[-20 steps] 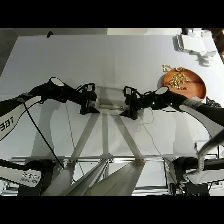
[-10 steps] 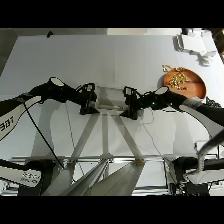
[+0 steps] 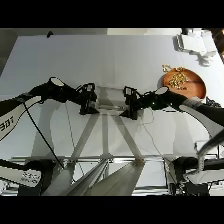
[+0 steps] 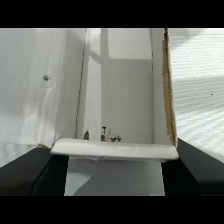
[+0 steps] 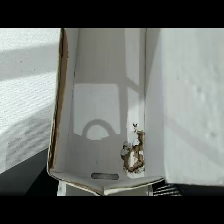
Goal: Fold the box and place the chain.
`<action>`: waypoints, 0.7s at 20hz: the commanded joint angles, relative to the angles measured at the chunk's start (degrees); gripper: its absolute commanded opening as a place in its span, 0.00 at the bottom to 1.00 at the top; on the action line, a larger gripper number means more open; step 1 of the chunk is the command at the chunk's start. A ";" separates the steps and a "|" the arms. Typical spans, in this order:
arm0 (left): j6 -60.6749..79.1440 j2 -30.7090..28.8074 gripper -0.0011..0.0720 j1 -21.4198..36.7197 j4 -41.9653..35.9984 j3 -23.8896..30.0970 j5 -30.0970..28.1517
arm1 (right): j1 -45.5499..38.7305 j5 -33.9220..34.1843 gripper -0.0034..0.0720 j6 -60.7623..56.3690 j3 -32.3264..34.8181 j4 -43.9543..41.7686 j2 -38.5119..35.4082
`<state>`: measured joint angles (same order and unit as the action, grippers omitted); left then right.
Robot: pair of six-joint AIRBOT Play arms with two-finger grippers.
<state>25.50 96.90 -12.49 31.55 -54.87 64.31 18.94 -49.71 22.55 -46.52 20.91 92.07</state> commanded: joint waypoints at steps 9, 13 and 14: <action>0.02 0.04 0.61 -0.04 0.04 0.04 0.00 | 0.04 -0.44 0.76 0.24 -0.04 0.07 -0.04; 0.04 0.04 0.61 -0.04 0.04 0.04 0.00 | 0.02 -0.11 0.94 0.26 -0.04 0.07 -0.04; 0.02 0.04 0.61 -0.04 0.04 0.04 0.00 | 0.02 0.31 1.00 0.48 -0.04 0.09 -0.04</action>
<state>25.56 96.92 -12.58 31.51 -54.85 64.82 18.96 -50.04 22.85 -46.52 20.93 92.07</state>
